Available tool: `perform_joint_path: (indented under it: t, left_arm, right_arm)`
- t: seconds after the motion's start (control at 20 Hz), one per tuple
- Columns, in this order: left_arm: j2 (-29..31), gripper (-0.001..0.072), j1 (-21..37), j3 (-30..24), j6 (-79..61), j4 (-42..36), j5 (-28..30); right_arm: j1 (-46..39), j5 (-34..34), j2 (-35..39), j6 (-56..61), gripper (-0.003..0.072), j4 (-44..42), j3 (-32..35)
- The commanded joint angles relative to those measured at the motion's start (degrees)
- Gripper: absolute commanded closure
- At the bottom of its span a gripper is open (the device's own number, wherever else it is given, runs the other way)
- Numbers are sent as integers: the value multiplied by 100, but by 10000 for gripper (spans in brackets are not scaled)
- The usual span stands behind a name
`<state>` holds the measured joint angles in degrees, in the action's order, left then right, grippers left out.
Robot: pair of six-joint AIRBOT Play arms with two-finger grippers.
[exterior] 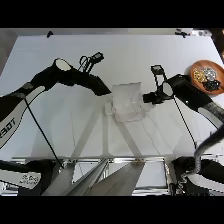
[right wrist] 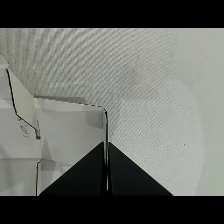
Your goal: Fold the box and place the chain.
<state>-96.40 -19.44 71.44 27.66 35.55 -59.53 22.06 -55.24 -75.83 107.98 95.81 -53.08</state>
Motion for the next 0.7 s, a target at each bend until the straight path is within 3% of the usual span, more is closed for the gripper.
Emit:
perform_joint_path:
  t: [0.0, 0.3, 0.65]
  left_arm:
    - [-393, 244, -105, 249, 37, 149, -98]
    - [-629, 246, -306, 258, -348, -13, -170]
    - [-671, 254, -520, 260, -837, -531, 133]
  right_arm:
    - [7, 0, 4, -2, 677, -11, -2]
    - [7, -57, 4, -4, 677, -31, 0]
    - [7, -155, 4, -4, 677, -31, -2]
